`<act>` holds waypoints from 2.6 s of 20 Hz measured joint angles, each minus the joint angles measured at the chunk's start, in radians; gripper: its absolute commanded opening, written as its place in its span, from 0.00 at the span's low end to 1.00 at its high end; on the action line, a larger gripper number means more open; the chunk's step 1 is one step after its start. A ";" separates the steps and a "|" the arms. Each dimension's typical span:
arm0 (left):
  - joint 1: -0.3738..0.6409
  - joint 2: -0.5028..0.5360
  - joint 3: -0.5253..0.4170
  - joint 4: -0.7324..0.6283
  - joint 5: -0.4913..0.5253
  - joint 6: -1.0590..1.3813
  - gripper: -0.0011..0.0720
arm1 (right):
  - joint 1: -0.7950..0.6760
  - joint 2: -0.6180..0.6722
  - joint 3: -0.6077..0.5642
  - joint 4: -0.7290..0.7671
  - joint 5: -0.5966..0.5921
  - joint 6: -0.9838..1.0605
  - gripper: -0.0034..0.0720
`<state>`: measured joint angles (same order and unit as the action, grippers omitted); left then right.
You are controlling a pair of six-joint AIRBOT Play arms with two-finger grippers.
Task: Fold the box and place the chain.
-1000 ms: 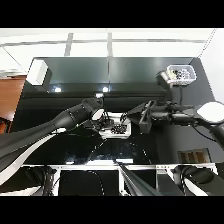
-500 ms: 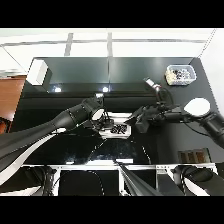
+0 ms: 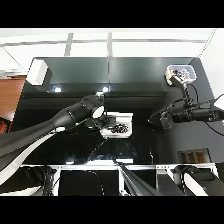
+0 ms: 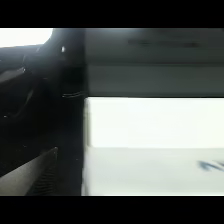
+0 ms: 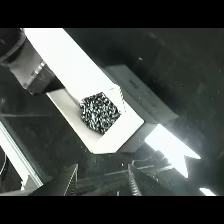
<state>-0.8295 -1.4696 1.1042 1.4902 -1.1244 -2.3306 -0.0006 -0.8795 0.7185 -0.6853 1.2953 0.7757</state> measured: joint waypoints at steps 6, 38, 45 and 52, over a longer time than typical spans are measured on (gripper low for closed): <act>-0.018 0.170 -0.002 0.082 -0.090 0.077 0.81 | -0.019 0.003 0.000 -0.008 0.018 0.002 0.54; 0.458 0.168 -0.463 -0.915 0.245 2.636 0.98 | -0.021 0.003 -0.026 -0.030 -0.024 0.033 0.54; 0.409 0.153 -0.460 -0.922 0.266 2.657 0.98 | -0.021 0.003 -0.026 -0.030 -0.024 0.032 0.54; 0.391 0.151 -0.460 -0.886 0.267 2.599 0.98 | -0.021 0.003 -0.026 -0.030 -0.026 0.032 0.54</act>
<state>-0.4381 -1.3182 0.6441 0.6041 -0.8570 0.2687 -0.0219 -0.8764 0.6922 -0.7151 1.2694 0.8082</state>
